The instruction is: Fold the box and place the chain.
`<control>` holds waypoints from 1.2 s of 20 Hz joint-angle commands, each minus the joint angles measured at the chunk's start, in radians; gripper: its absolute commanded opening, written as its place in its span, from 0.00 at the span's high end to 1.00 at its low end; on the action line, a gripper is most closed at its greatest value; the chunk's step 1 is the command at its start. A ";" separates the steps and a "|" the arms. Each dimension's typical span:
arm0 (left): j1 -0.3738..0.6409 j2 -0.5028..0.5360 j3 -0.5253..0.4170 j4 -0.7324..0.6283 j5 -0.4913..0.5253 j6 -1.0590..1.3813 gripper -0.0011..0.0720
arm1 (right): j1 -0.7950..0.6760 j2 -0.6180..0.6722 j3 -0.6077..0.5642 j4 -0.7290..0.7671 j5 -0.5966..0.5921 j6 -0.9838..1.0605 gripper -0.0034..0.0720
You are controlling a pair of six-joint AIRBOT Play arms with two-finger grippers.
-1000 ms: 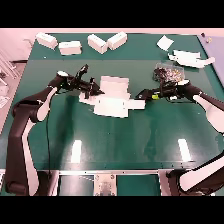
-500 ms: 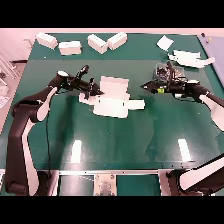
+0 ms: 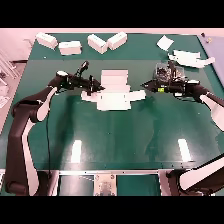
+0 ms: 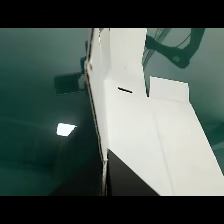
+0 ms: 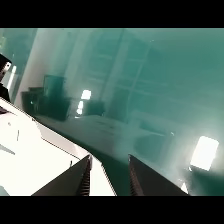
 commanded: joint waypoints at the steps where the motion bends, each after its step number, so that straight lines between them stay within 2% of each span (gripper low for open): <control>1: 0.000 0.002 0.000 -0.021 0.004 -0.018 0.97 | 0.000 0.000 0.001 0.002 -0.014 -0.005 0.57; 7: 0.000 0.027 0.000 -0.056 0.011 -0.074 0.97 | 0.000 0.000 0.000 0.002 -0.027 -0.005 0.57; 11: -0.010 0.052 0.000 -0.014 0.031 -0.103 0.97 | 0.000 0.000 0.000 0.002 -0.027 -0.005 0.57; 15: -0.060 0.069 -0.004 0.098 0.072 -0.107 0.97 | 0.000 0.000 0.000 -0.005 -0.027 -0.005 0.57; 20: -0.064 0.164 -0.206 0.063 0.240 0.020 0.97 | 0.000 0.000 0.000 -0.021 -0.026 -0.008 0.57; 22: -0.058 0.177 -0.251 -0.007 0.209 0.119 0.97 | 0.000 0.000 0.000 -0.021 -0.026 -0.019 0.57; 24: -0.058 0.174 -0.263 -0.008 0.189 0.174 0.97 | 0.000 0.000 0.000 -0.020 -0.026 -0.019 0.57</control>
